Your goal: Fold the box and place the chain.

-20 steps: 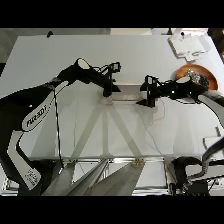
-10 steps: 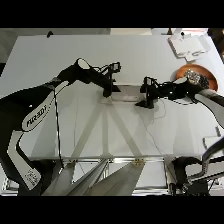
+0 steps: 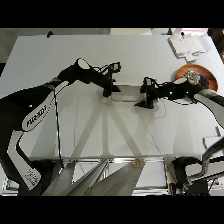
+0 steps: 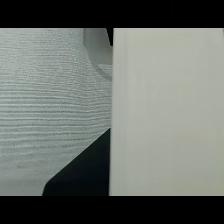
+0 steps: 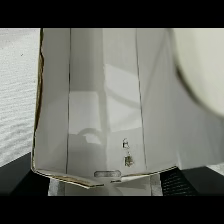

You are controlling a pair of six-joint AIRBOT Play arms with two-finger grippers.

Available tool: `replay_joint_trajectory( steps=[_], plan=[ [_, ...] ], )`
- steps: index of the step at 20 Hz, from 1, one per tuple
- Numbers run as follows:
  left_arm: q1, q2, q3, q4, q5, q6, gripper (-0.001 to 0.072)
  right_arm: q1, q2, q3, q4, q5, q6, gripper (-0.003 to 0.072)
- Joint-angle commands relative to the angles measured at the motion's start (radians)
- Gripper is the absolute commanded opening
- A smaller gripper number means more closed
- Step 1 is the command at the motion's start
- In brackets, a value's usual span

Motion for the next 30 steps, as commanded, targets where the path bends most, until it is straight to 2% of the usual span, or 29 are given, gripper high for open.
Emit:
replay_joint_trajectory(
  steps=[1,2,3,4,5,6,28,29,30],
  plan=[
    [0.0,0.0,0.0,0.0,0.001,0.0,0.0016,0.0,0.001,0.001,0.0,0.0,0.0,0.0695],
    [0.0,0.0,0.0,0.0,0.001,0.0,0.0016,0.0,0.001,0.001,0.003,0.0,0.0,0.0693],
    [0.0,0.0,0.0,0.0,0.001,0.0,0.0016,0.0,0.001,0.001,0.004,-0.003,0.0,0.0659],
    [0.0,0.0,0.0,0.0,0.001,0.0,0.0016,0.0,0.001,0.001,-0.001,-0.007,0.0,0.0568],
    [0.0,0.0,0.0,0.0,0.001,0.0,0.0016,0.0,0.001,0.001,-0.006,-0.007,0.0,0.0431],
    [0.0,0.0,0.0,0.0,0.001,0.0,0.0016,0.0,0.001,0.001,-0.006,-0.006,0.0,0.0411],
    [0.0,0.0,0.0,0.0,0.0,0.0,0.0019,0.0,0.001,0.001,-0.006,-0.006,0.0,0.0411],
    [0.0,0.0,0.0,0.0,0.002,0.0,0.0063,0.0,0.001,0.001,-0.006,-0.006,0.0,0.0411],
    [0.0,0.0,0.0,0.0,0.002,0.0,0.0163,0.0,0.001,0.001,-0.006,-0.006,0.0,0.0411]
  ],
)
